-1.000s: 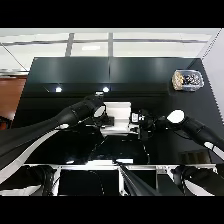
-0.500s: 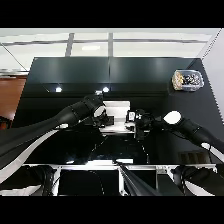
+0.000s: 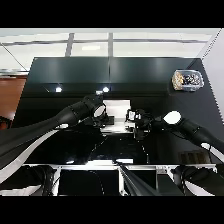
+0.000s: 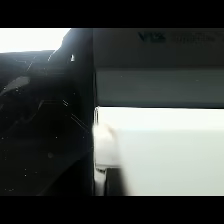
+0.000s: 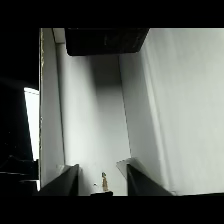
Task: Fold the box and place the chain.
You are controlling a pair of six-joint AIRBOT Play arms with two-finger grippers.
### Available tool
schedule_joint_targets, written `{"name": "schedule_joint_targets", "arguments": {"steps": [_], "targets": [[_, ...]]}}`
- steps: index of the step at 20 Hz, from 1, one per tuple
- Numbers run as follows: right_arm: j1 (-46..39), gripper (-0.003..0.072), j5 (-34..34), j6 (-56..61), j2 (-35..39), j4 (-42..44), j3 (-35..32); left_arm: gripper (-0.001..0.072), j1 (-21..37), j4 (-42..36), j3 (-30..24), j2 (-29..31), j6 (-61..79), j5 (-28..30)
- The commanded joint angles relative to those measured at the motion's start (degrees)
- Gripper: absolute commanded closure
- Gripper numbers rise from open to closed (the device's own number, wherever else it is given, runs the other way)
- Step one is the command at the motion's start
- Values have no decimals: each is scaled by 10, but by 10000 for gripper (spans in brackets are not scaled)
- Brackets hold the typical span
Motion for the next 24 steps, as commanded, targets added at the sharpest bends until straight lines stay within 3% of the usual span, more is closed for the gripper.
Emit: {"name": "schedule_joint_targets", "arguments": {"steps": [1,2,3,4,6,8,10,12,15,17,18,20,24], "targets": [[0,485,-2,4,0,-1,0,682,0,1,0,0,2,-2],[0,356,-2,5,0,-1,0,682,0,1,0,0,2,-1],[0,583,-2,11,0,-2,0,682,0,1,0,0,2,-1],[0,676,-3,24,0,-2,0,682,0,1,0,0,2,-1],[0,671,-6,106,0,-18,0,681,0,1,0,0,3,3],[-1,672,12,235,10,-107,8,681,0,1,0,0,12,2],[-20,672,73,403,38,-240,31,681,0,0,0,0,12,5],[-76,672,153,500,80,-310,54,681,0,0,0,0,12,0],[-228,671,172,590,126,-314,56,681,0,0,1,0,12,-4],[-334,671,75,732,116,-294,38,681,0,-2,0,0,12,-4],[-372,671,66,789,107,-269,30,681,0,-7,0,0,12,-4],[-411,671,122,806,79,-236,23,681,0,-9,1,0,12,-2],[-412,672,222,788,36,-241,23,681,0,-8,1,0,12,12]]}}
